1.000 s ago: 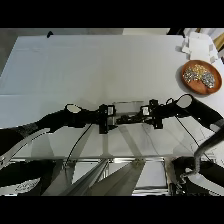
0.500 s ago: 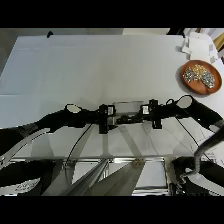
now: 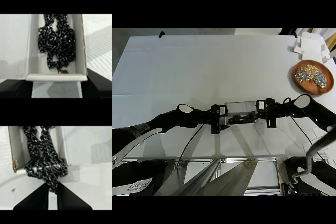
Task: Fold the box and place the chain.
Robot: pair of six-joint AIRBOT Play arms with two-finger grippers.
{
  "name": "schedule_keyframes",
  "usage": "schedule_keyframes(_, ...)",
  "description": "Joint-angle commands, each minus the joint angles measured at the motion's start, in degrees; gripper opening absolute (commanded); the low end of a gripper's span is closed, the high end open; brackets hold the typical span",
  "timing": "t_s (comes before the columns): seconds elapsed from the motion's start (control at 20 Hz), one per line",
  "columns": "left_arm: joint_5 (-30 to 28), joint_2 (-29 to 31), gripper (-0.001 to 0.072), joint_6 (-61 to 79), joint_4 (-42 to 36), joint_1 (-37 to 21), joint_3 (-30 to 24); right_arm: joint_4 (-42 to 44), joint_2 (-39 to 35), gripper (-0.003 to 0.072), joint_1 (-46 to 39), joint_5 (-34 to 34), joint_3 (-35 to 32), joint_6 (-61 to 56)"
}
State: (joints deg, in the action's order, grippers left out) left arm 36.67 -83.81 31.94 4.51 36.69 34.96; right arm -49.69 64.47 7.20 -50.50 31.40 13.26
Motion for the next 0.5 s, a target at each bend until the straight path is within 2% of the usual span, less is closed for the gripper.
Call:
schedule_keyframes(0.0, 0.0, 0.0, 0.0135, 0.0, 0.0, 0.0, 0.0, 0.0, -4.7, 0.0012, -1.0, -2.0, 0.0, -1.5)
schedule_keyframes(0.25, 0.0, 0.0, 0.0135, 0.0, 0.0, 0.0, 0.0, 4.3, -15.0, 0.0012, -1.0, -7.8, 0.0, -10.2)
schedule_keyframes(0.45, 0.0, 0.0, 0.0135, 0.0, 0.0, 0.0, 0.0, 18.7, -20.3, 0.0012, -0.9, -11.4, 0.0, -11.8)
